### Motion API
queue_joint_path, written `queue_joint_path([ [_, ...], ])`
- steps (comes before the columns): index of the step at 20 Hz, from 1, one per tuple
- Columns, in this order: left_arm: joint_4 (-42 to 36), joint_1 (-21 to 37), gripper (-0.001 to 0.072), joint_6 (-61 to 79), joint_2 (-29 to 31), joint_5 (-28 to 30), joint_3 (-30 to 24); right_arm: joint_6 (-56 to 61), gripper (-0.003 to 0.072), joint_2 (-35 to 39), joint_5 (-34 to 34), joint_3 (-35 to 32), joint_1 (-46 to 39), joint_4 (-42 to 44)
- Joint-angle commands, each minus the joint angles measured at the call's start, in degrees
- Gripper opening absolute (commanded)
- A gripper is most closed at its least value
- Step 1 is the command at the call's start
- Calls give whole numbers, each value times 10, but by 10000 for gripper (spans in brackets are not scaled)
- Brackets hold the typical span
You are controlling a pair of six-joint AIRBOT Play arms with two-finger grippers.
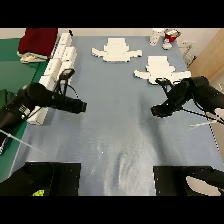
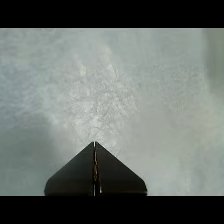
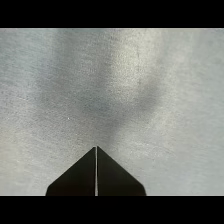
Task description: Fold the box.
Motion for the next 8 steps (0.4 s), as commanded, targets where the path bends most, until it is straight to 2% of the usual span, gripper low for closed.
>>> queue_joint_path([
  [1,0,-45,14,-21,21,33,-63,0,6,0,0,1,0,0],
  [8,-4,-44,13,-21,22,22,-63,0,6,0,0,1,0,0],
])
